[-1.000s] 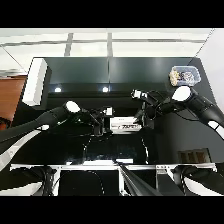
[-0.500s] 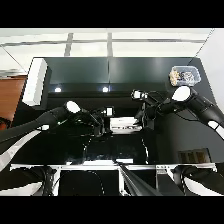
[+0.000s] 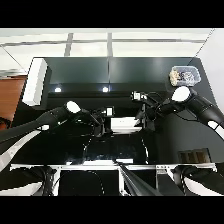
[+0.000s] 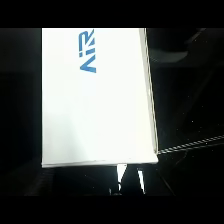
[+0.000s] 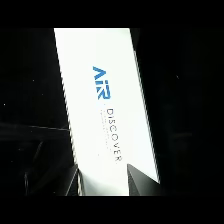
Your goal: Fold the box and place the chain.
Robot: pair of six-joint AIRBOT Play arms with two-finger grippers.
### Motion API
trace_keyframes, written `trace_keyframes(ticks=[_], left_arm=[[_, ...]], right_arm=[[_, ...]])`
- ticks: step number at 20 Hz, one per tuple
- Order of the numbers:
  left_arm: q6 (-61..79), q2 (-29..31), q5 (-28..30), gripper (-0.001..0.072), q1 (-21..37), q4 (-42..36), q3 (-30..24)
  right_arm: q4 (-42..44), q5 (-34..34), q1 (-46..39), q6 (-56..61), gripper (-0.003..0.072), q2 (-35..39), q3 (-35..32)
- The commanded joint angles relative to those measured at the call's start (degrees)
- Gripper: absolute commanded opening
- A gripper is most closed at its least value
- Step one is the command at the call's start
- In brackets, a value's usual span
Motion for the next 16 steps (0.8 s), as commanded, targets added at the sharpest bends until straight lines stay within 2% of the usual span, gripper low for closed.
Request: trace_keyframes(ticks=[1,8,16], left_arm=[[0.0,0.0,0.0,0.0328,0.0,0.1,0.1],[0.0,0.0,0.0,0.0328,0.0,0.1,0.1],[0.0,0.0,0.0,0.0328,0.0,0.2,0.1]], right_arm=[[-0.4,0.1,0.0,0.0,0.0349,0.0,0.0],[-0.4,3.0,0.0,0.0,0.0347,0.0,0.1],[-0.5,1.9,0.0,0.2,0.0347,0.0,-0.5]])
